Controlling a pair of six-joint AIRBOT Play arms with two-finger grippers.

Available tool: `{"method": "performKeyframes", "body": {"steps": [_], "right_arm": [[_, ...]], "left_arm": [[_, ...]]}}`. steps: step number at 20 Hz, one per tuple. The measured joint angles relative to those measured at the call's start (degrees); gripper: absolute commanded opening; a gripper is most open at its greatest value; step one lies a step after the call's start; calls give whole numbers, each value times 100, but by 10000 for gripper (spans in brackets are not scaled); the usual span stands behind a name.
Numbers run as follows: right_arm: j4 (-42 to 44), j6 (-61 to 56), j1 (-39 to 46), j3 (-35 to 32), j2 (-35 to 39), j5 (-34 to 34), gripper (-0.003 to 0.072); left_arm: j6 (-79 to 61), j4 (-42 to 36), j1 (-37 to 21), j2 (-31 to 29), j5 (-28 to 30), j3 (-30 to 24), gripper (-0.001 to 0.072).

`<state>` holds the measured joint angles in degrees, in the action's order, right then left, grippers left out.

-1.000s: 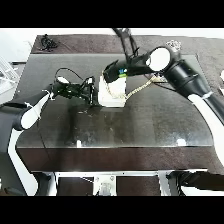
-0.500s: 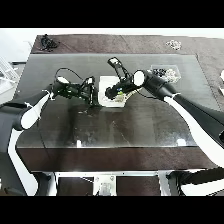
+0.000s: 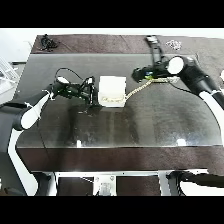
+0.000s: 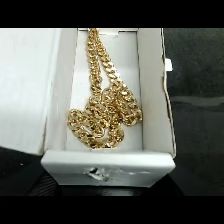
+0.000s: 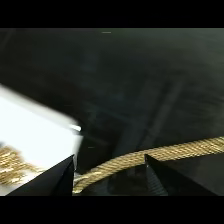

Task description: Fold the box and place the chain.

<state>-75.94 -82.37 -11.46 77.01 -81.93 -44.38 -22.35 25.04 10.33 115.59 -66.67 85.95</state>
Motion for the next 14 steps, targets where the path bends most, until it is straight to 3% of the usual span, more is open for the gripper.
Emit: {"method": "performKeyframes", "body": {"steps": [6, 14], "right_arm": [[155, -636, 1165, -669, -358, 883, 555], [1523, -461, 1425, -708, -1478, 1941, 555]], "left_arm": [[0, 0, 0, 0, 0, 0, 593], [0, -2, 0, 0, 0, 0, 593]]}}
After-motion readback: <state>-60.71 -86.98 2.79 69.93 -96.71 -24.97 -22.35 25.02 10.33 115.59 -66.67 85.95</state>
